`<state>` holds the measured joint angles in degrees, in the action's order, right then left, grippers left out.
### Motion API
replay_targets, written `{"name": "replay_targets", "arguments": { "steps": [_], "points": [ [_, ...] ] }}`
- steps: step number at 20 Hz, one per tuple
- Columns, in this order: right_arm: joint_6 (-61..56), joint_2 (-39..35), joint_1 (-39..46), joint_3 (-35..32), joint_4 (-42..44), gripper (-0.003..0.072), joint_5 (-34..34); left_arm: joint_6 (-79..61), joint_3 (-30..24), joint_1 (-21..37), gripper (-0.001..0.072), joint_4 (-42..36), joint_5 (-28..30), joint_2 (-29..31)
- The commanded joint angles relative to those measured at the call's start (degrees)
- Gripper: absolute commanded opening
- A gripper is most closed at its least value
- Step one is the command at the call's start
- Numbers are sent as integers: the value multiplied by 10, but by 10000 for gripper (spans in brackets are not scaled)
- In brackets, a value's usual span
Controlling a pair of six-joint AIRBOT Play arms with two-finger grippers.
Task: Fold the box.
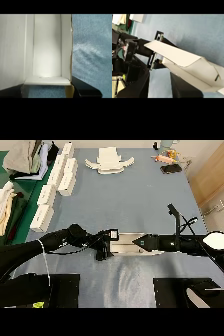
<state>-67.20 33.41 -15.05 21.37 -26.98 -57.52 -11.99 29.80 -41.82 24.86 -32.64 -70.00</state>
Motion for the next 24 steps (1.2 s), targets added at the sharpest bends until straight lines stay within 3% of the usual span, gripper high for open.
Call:
{"name": "replay_targets", "arguments": {
  "steps": [1,3,5,9,13,24],
  "points": [
    [8,52,-17,7,0,374,20,0,0,0,426,0,0,0],
    [48,109,-22,44,-1,370,31,0,0,0,426,0,0,0],
    [84,174,-22,94,-3,278,37,0,0,0,426,0,0,0],
    [107,293,-22,165,-58,278,76,0,0,0,426,0,-4,0],
    [140,392,-25,174,-73,278,76,0,0,0,426,0,-4,0],
    [189,418,-32,173,-62,278,86,0,0,0,426,0,-4,0]
  ]
}}
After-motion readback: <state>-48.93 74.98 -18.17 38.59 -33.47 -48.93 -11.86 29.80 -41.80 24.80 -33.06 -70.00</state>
